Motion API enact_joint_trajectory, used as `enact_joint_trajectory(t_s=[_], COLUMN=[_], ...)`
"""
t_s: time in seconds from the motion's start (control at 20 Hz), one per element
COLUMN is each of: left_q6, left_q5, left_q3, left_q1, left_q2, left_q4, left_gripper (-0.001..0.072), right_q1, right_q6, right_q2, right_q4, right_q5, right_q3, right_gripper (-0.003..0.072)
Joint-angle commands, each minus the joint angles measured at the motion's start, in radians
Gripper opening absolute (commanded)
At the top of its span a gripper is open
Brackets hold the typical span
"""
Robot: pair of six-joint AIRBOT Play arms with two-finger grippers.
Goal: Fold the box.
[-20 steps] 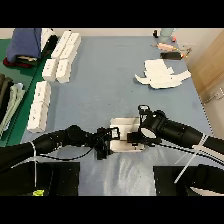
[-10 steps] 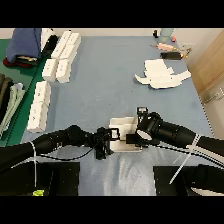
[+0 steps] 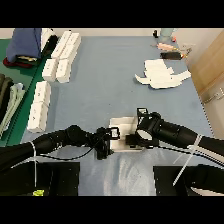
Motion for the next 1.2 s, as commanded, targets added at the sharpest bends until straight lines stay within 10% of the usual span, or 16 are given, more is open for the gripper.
enact_joint_trajectory(t_s=[0.0,0.4,0.6,0.9,1.15], left_q6=[0.003,0.003,0.003,0.003,0.003], left_q5=[0.0,0.0,0.0,0.0,0.0], left_q3=[0.001,0.001,0.001,0.001,0.001], left_q1=[0.0,0.0,0.0,0.0,0.0], left_q2=[0.0,0.0,0.0,0.0,0.0], left_q4=[0.003,0.003,0.003,0.003,0.003], left_gripper=[0.0465,0.0465,0.0465,0.0465,0.0465], right_q1=[0.002,-0.002,-0.026,-0.333,-0.721], right_q6=[-0.021,-0.021,-0.061,-0.405,-0.93], right_q2=[0.038,0.317,0.475,0.448,0.262], right_q4=[0.012,-0.011,-0.093,-0.014,0.46], right_q5=[0.038,0.08,0.09,0.072,-0.037], right_q3=[0.001,0.001,0.0,0.0,0.0], right_gripper=[0.0473,0.044,0.0001,0.0,0.0])
